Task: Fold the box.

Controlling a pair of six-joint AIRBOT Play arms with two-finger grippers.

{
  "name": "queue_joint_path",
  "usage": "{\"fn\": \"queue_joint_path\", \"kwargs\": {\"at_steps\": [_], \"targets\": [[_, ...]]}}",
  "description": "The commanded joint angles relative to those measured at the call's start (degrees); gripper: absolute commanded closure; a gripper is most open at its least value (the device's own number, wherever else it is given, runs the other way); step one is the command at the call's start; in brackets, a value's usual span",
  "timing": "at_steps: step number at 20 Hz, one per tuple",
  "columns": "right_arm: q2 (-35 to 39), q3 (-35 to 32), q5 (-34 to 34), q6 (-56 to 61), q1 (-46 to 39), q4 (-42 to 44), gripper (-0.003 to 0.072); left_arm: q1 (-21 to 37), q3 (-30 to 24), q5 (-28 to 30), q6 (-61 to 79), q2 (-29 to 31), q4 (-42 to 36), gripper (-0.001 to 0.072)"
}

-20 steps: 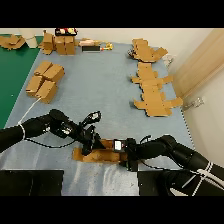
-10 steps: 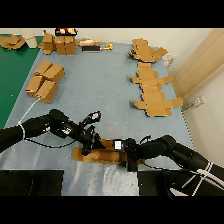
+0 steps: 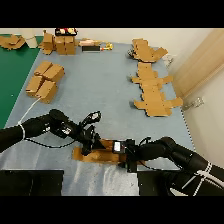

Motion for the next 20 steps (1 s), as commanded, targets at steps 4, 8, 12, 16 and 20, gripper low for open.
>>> {"fn": "queue_joint_path", "kwargs": {"at_steps": [4, 8, 12, 16, 20], "targets": [[-0.02, -0.15, 1.09, 0.09, 0.07, -0.96, 0.0190, 0.00, 0.07, 0.02, 0.02, -0.02, 0.00, 0.0694], [0.11, -0.02, 1.07, 0.11, 0.02, -1.40, 0.0190, 0.00, 0.07, 0.04, 0.02, -0.02, 0.00, 0.0695], [0.09, 0.02, 2.67, 0.11, 0.00, -2.51, 0.0190, 0.00, 0.07, 0.04, 0.02, -0.02, 0.00, 0.0694], [0.09, 0.02, 3.15, 0.17, 0.00, -3.04, 0.0190, 0.00, 0.07, 0.04, 0.02, -0.02, 0.00, 0.0694], [0.11, 0.02, 2.29, 2.69, -0.04, -3.78, 0.0188, 0.00, 0.07, 0.04, 0.02, -0.02, 0.00, 0.0695]]}}
